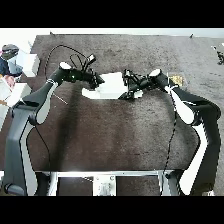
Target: Fold the box and place the chain.
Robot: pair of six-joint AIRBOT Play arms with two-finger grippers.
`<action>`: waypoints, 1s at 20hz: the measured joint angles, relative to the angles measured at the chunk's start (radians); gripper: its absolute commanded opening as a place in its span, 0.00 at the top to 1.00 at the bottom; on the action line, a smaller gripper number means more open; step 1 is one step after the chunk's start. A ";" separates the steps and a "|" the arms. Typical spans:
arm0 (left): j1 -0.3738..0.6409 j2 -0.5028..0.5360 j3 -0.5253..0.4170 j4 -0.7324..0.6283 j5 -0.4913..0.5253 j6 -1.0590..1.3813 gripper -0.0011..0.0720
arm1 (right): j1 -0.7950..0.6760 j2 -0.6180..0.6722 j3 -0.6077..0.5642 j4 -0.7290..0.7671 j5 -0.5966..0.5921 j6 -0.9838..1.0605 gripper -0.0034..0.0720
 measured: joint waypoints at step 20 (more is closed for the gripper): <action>0.037 0.203 -0.113 0.310 -0.220 0.107 0.07 | 0.000 0.000 0.000 -0.003 0.000 -0.001 0.34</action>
